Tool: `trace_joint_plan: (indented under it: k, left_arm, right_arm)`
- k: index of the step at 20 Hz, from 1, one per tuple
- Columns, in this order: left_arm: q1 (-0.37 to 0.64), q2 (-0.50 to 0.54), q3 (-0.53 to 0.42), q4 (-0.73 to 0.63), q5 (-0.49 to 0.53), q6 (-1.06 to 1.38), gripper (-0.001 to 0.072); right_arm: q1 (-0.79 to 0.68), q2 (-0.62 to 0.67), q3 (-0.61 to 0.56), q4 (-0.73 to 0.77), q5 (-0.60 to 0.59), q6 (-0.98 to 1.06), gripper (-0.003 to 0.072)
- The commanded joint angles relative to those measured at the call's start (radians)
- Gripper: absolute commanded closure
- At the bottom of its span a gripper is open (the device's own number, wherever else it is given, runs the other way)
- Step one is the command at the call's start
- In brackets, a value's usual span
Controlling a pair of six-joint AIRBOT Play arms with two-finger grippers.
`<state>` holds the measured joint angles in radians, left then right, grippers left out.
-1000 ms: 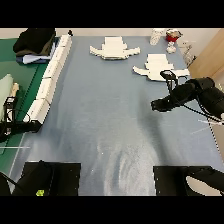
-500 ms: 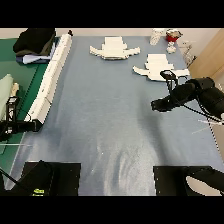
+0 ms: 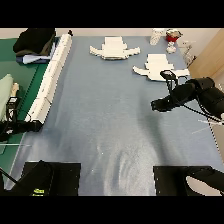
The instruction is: Fold the box.
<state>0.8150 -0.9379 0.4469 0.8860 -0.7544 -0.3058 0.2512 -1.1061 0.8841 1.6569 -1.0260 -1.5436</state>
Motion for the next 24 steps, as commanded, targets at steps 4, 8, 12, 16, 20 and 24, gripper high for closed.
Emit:
trace_joint_plan:
  k: [4,8,12,16,20,24]
  left_arm:
    - [0.001,0.0,-0.006,0.011,-0.02,-0.001,0.0106]
    - [0.001,0.0,-0.006,0.033,-0.023,-0.002,0.0008]
    - [0.002,0.012,0.002,0.038,-0.031,-0.019,0.0008]
    - [0.002,0.076,0.046,0.144,-0.15,-0.116,0.0007]
    - [0.002,0.196,0.084,0.246,-0.298,-0.195,0.0007]
    - [0.001,0.342,0.116,0.235,-0.413,-0.326,0.0008]
  right_arm:
    - [0.0,-0.001,0.001,0.0,0.0,0.0,0.0683]
    - [0.0,-0.001,0.001,0.0,0.0,0.0,0.0683]
    - [0.0,-0.001,0.001,0.0,0.0,0.0,0.0683]
    - [0.0,-0.001,0.001,0.0,0.0,0.0,0.0682]
    - [0.0,-0.001,0.001,0.0,0.0,0.0,0.0683]
    - [0.0,-0.001,0.001,0.0,0.0,0.0,0.0683]
